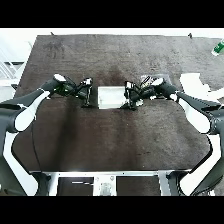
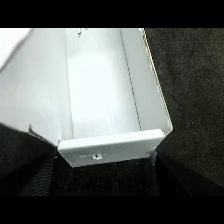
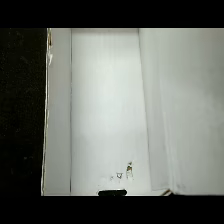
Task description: Fold the box and place the chain.
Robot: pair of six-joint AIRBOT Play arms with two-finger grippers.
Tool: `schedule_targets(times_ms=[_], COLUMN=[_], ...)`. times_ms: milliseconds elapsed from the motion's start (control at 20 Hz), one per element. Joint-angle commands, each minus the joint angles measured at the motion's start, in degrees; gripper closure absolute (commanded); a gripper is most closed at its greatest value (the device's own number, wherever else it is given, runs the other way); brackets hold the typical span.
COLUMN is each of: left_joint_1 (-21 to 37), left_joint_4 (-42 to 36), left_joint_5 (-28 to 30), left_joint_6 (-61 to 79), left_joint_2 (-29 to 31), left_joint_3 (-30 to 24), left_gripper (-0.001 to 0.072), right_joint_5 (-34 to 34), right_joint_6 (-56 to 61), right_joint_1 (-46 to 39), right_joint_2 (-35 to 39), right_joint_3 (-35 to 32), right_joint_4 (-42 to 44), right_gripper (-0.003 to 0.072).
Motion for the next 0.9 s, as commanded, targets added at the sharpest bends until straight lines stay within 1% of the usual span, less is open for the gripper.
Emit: schedule_targets(times_ms=[0,100,300,700,850], left_joint_1=[-0.1,-0.3,-2.3,-2.6,-2.6], left_joint_4=[0.0,0.0,0.1,-0.3,-0.3], left_joint_5=[-0.2,0.6,3.2,5.3,5.2], left_joint_6=[-0.1,-0.5,-0.4,-0.6,-0.5], left_joint_2=[0.0,0.0,0.0,0.0,0.0], left_joint_3=[0.1,0.1,0.1,0.1,0.0], left_gripper=[-0.0011,-0.0011,-0.0011,-0.0011,-0.0011], right_joint_5=[0.0,0.0,0.0,0.0,0.0], right_joint_6=[0.1,0.1,0.1,0.1,0.1], right_joint_1=[0.0,0.0,0.0,0.0,0.0], right_joint_2=[0.0,0.0,0.0,0.0,0.0], right_joint_3=[0.0,0.0,0.0,0.0,0.0], right_joint_4=[0.0,0.0,0.0,0.0,0.0], right_gripper=[0.0104,0.0104,0.0105,0.0104,0.0104])
